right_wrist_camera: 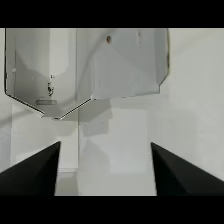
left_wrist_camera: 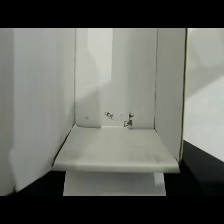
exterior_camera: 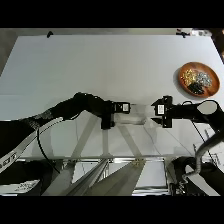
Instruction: Fold the box and place the chain.
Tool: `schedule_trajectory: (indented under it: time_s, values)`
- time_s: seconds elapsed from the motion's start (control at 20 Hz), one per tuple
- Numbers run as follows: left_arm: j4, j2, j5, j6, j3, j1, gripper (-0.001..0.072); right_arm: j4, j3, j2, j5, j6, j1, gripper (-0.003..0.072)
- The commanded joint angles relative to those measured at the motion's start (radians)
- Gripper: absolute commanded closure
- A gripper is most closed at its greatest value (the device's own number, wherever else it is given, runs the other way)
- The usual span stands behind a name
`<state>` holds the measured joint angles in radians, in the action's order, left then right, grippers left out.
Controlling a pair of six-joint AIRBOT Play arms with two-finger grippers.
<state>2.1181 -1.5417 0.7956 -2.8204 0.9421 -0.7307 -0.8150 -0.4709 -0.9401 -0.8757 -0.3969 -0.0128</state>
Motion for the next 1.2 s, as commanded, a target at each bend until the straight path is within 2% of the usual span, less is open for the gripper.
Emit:
schedule_trajectory:
  time_s: [0.0,0.35,0.65,0.8,1.15]
  values:
    - [-0.032,0.005,-0.006,0.023,0.001,0.0,0.0357,-0.001,0.0,-0.017,-0.024,0.006,-0.014,0.017]
    - [-0.032,0.005,-0.006,0.023,0.001,0.0,0.0357,-0.048,0.0,-0.021,-0.139,0.164,-0.014,0.0185]
    - [-0.032,0.005,-0.006,0.023,0.001,0.0,0.0357,0.017,0.004,-0.064,-0.151,0.236,-0.031,0.0193]
    - [-0.032,0.005,-0.006,0.023,0.001,0.0,0.0357,0.015,0.004,-0.121,-0.141,0.236,-0.079,0.0396]
    - [-0.032,0.005,-0.006,0.023,0.001,0.0,0.0357,0.069,0.003,-0.159,-0.035,0.243,-0.094,0.0452]
